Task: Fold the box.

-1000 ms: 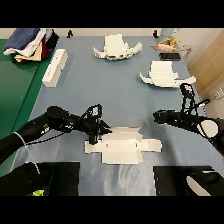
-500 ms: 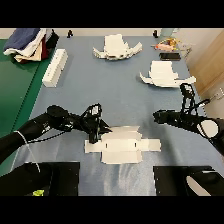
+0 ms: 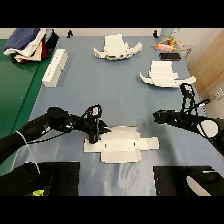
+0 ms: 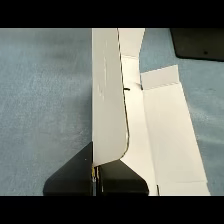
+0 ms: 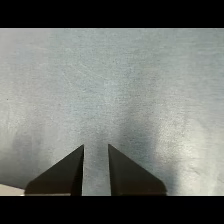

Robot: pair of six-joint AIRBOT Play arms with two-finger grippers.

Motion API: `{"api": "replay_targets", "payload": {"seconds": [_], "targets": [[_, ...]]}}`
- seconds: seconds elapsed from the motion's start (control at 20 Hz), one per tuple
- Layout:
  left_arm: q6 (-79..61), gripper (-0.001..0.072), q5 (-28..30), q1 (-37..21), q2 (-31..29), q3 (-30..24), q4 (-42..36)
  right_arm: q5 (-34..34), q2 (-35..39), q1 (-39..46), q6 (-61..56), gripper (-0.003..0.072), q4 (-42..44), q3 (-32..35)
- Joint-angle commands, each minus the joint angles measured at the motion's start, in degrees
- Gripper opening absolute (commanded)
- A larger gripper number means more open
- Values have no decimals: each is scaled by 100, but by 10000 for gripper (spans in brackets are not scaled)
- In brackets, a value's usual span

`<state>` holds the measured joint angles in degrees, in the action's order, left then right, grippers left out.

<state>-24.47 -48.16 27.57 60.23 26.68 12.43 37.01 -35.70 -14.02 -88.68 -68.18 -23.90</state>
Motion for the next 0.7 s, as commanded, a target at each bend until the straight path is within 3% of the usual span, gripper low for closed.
{"api": "replay_targets", "payload": {"seconds": [0.0, 0.25, 0.65], "targets": [[-4, 14, 256, 199, 2, -28, 4, 0, 4, -4, -2, 223, 2, -7], [0, 15, 422, 625, 0, -118, 0, 2, 4, -4, 2, 223, 0, -7], [306, 15, 393, 636, -374, -173, 2, 0, 4, -4, 24, 223, -7, -7]]}}
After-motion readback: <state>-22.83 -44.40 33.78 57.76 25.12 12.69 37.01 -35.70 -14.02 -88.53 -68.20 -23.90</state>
